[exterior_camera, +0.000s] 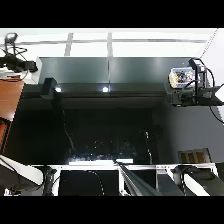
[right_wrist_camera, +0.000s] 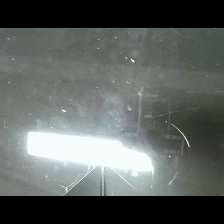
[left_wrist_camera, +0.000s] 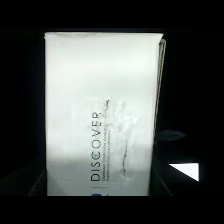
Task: Fold the box and place the chain.
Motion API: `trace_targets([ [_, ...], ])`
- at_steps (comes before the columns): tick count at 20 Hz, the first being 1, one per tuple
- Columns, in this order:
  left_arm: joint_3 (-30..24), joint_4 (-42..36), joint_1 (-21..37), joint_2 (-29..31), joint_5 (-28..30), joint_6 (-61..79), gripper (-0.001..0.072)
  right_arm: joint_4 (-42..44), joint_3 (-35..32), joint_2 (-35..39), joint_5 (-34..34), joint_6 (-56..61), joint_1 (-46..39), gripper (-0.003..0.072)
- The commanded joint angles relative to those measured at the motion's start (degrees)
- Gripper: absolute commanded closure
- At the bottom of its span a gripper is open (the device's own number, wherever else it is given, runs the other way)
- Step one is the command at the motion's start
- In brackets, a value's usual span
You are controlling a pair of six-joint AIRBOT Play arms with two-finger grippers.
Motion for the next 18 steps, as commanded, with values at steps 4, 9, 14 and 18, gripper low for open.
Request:
trace_targets([
  [4,7.98,-0.02,0.37,-10.01,-1.53,1.33,0.0415,0.63,-0.02,0.02,-0.39,-0.04,0.00,0.0670],
  [9,16.57,0.15,-0.13,-9.53,-8.07,-2.36,-0.0004,0.76,-0.02,0.02,-2.05,-0.09,0.02,0.0670],
  [14,17.64,-0.02,-2.40,3.89,-12.04,-6.69,0.0169,1.49,-0.02,0.02,-7.78,-2.67,2.67,0.0670],
  [18,13.18,-0.59,-6.49,16.90,-14.03,-9.81,0.0683,1.51,0.00,0.26,-4.00,-5.05,5.60,0.0671],
])
